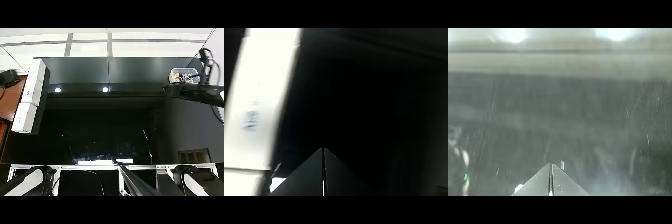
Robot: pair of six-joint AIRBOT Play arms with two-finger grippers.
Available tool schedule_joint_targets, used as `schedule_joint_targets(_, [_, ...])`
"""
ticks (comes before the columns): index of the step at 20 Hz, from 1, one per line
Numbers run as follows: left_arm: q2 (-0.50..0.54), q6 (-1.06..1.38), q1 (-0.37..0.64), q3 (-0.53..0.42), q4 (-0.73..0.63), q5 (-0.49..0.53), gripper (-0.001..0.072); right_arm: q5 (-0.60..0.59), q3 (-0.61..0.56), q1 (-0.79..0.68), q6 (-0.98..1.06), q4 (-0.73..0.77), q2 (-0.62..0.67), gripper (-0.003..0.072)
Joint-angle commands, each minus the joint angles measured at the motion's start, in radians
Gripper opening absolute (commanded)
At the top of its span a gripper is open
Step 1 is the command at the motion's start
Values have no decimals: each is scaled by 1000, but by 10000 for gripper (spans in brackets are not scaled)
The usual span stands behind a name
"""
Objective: Fold the box and place the chain.
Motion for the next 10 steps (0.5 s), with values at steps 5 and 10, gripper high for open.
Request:
schedule_joint_targets(5, [269,-61,-397,-387,153,358,23,-220,0,123,0,-217,-183,16])
schedule_joint_targets(10, [281,-62,-490,-496,227,438,25,-220,0,123,0,-217,-182,16])
